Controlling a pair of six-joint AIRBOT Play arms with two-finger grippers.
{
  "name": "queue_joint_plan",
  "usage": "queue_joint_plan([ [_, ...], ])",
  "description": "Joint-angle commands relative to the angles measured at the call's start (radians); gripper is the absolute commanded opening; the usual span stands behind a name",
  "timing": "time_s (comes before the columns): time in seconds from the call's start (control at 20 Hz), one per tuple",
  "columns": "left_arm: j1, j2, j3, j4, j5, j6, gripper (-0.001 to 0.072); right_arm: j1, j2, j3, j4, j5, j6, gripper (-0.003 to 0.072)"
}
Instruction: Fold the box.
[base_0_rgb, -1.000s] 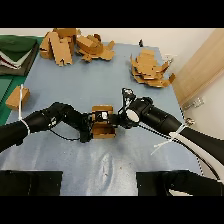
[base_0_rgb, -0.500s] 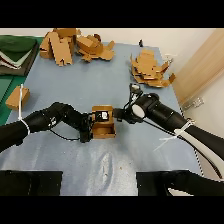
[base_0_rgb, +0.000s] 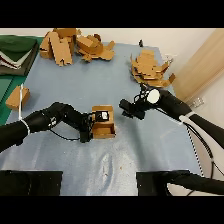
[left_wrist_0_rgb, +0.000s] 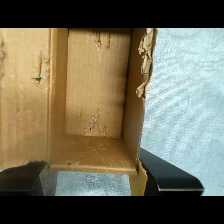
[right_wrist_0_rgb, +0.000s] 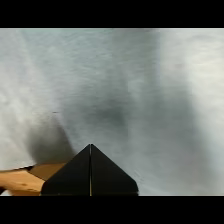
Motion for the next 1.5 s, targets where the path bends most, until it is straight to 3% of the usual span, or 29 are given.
queue_joint_plan([
  [0.0, 0.0, 0.0, 0.0, 0.0, -0.002, 0.0, 0.0174, -0.11, -0.165, -0.001, 0.699, 0.018, -0.625, 0.0003],
  [0.1, 0.0, 0.0, 0.0, 0.0, -0.002, 0.0, 0.0174, -0.11, -0.262, -0.001, 0.993, 0.136, -0.886, 0.0003],
  [0.2, 0.0, 0.0, 0.0, 0.0, -0.002, 0.0, 0.0174, -0.108, -0.35, -0.001, 1.123, 0.268, -0.999, 0.0003],
  [0.45, 0.0, 0.0, 0.0, 0.0, 0.0, 0.0, 0.0174, -0.096, -0.423, -0.001, 1.103, 0.616, -1.253, 0.0003],
  [0.55, 0.0, 0.0, 0.0, 0.0, -0.001, 0.0, 0.0174, -0.084, -0.407, -0.016, 1.065, 0.68, -1.306, 0.0004],
  [0.9, 0.0, 0.0, 0.0, 0.0, -0.001, 0.0, 0.0174, -0.079, -0.266, -0.147, 0.83, 0.472, -1.423, 0.0004],
  [1.3, 0.0, 0.0, 0.0, 0.0, -0.003, 0.0, 0.0174, -0.079, 0.011, -0.156, 0.758, 0.16, -1.695, 0.0007],
  [1.45, 0.0, 0.0, 0.0, 0.0, -0.003, 0.0, 0.0174, -0.078, 0.092, -0.156, 0.741, 0.156, -1.774, 0.0136],
])
